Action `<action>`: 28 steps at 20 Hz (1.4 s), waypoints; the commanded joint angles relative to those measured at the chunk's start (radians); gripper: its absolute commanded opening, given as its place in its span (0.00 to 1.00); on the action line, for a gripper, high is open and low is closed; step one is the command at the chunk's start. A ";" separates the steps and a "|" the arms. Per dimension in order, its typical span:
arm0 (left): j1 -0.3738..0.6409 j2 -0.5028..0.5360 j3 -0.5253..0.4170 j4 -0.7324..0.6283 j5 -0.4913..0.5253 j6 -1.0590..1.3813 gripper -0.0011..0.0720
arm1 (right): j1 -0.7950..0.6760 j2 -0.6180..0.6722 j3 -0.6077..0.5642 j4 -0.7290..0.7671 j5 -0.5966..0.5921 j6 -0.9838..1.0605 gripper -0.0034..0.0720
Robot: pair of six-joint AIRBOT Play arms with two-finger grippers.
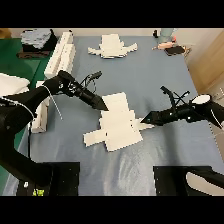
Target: Fold the box.
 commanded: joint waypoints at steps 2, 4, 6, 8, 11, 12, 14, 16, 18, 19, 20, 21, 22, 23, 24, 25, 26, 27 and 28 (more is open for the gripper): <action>-0.014 0.016 0.002 -0.023 0.025 0.175 0.03 | -0.056 0.000 0.095 -0.089 -0.082 0.129 0.61; -0.045 0.056 0.000 -0.008 0.085 0.290 0.03 | -0.088 0.009 0.170 -0.133 -0.079 0.202 0.61; -0.092 0.114 -0.010 0.012 0.167 0.381 0.03 | -0.113 0.024 0.238 -0.129 -0.058 0.233 0.61; -0.144 0.182 -0.042 0.048 0.262 0.449 0.03 | -0.114 0.050 0.278 -0.099 -0.042 0.237 0.60; -0.212 0.302 -0.158 0.067 0.455 0.554 0.03 | -0.114 0.096 0.286 -0.015 -0.037 0.240 0.15; -0.235 0.343 -0.204 0.067 0.523 0.601 0.03 | -0.114 0.109 0.285 0.001 -0.035 0.240 0.05; -0.286 0.425 -0.306 0.067 0.690 0.692 0.03 | -0.102 0.125 0.283 0.000 -0.036 0.240 0.05; -0.335 0.488 -0.402 0.067 0.862 0.713 0.03 | -0.072 0.128 0.283 0.000 -0.036 0.240 0.05; -0.375 0.523 -0.478 0.050 0.962 0.713 0.03 | -0.029 0.128 0.283 -0.001 -0.048 0.240 0.05; -0.393 0.528 -0.507 0.021 0.989 0.715 0.03 | -0.005 0.127 0.283 -0.003 -0.058 0.240 0.05; -0.408 0.528 -0.525 0.010 0.996 0.718 0.03 | 0.019 0.127 0.283 -0.012 -0.071 0.240 0.05; -0.424 0.528 -0.540 0.010 0.998 0.718 0.03 | 0.040 0.127 0.283 -0.023 -0.079 0.240 0.05; -0.437 0.528 -0.549 0.010 0.999 0.718 0.03 | 0.058 0.127 0.283 -0.041 -0.082 0.240 0.05; -0.449 0.528 -0.557 0.010 1.006 0.717 0.03 | 0.078 0.127 0.283 -0.072 -0.079 0.267 0.05; -0.454 0.528 -0.561 0.010 1.015 0.717 0.03 | 0.095 0.127 0.283 -0.129 -0.068 0.308 0.05; -0.454 0.528 -0.562 0.000 1.027 0.715 0.03 | 0.115 0.127 0.277 -0.218 -0.054 0.364 0.05; -0.453 0.528 -0.562 -0.009 1.035 0.714 0.03 | 0.130 0.128 0.260 -0.289 -0.045 0.418 0.05; -0.453 0.528 -0.562 -0.008 1.040 0.714 0.03 | 0.143 0.129 0.230 -0.334 -0.045 0.453 0.05; -0.454 0.528 -0.562 -0.008 1.039 0.714 0.03 | 0.154 0.129 0.195 -0.335 -0.048 0.457 0.05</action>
